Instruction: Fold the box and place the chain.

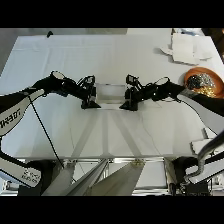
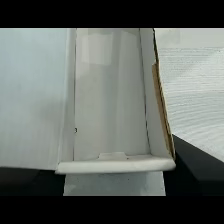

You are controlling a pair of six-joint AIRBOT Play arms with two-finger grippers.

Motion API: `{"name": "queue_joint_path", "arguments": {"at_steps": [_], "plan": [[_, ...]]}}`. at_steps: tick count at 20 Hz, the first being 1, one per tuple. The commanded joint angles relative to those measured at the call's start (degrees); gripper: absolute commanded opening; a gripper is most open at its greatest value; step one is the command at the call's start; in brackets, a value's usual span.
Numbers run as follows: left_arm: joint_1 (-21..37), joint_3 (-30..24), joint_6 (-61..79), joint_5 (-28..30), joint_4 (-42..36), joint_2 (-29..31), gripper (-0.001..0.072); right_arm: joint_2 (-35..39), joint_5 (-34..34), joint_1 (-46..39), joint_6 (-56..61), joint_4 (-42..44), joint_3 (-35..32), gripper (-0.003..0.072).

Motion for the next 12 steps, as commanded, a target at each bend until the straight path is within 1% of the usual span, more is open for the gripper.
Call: {"name": "queue_joint_path", "arguments": {"at_steps": [1,4,9,12], "plan": [[0.0,0.0,0.1,0.0,0.0,0.0,0.0320,0.7,-0.2,0.0,0.0,-2.9,0.2,0.0582],[0.0,0.0,0.1,0.0,0.0,0.0,0.0320,2.9,0.0,-1.1,0.0,-8.5,0.2,0.0582],[0.0,0.0,0.1,0.0,0.0,0.0,0.0320,8.5,0.4,-5.6,2.5,-13.1,0.2,0.0581],[0.0,0.0,0.1,0.0,0.0,0.0,0.0320,12.5,1.2,-7.2,9.4,-23.2,0.2,0.0578]]}}
